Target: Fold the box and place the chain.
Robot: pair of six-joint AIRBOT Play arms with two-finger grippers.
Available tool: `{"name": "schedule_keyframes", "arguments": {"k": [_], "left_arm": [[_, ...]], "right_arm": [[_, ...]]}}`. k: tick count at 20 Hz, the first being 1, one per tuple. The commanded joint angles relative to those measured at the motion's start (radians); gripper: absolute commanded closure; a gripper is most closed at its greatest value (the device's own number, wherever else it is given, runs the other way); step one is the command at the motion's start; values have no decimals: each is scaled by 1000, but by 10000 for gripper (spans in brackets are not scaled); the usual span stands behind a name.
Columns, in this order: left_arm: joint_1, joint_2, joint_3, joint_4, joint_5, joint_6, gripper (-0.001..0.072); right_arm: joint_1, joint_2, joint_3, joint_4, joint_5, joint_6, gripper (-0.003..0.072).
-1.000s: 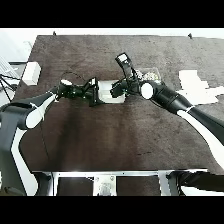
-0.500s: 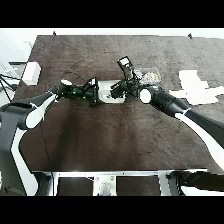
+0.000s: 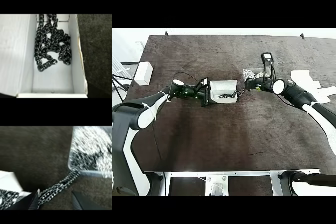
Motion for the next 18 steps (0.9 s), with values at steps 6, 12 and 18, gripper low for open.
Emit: {"name": "schedule_keyframes", "arguments": {"k": [6, 12, 18], "left_arm": [[0, 0, 0, 0, 0, 0, 429], [0, 0, 0, 0, 0, 0, 429], [0, 0, 0, 0, 0, 0, 429]], "right_arm": [[-32, -251, 142, 277, 15, -141, 203], [-38, -284, 161, 280, 25, -137, 238], [-40, -265, 162, 278, 98, -137, 278]]}}
